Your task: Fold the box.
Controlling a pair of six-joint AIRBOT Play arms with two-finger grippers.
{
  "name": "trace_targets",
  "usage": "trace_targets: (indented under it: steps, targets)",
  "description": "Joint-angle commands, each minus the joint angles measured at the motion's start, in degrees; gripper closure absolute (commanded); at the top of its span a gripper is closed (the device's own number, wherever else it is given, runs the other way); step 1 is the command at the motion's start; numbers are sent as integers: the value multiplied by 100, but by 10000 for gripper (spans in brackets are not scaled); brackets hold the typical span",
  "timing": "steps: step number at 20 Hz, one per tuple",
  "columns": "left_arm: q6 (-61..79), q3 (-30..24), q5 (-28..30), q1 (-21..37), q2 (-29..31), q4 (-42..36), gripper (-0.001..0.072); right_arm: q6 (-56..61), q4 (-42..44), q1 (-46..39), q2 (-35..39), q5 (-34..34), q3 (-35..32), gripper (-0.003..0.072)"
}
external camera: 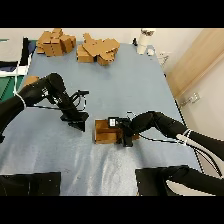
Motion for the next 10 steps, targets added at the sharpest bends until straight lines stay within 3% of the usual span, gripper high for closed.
trace_targets:
  steps: [1,4,8,10]
  targets:
    - [1659,-2,380,46,4,188,701,2,2,-2,4,2,2,87]
    - [2302,-227,894,42,256,195,702,2,0,-2,4,2,2,87]
    - [3185,-1084,2055,42,1152,188,702,2,2,-2,4,2,2,87]
    - [4306,-1593,2214,216,1563,-407,701,2,0,-2,4,2,2,87]
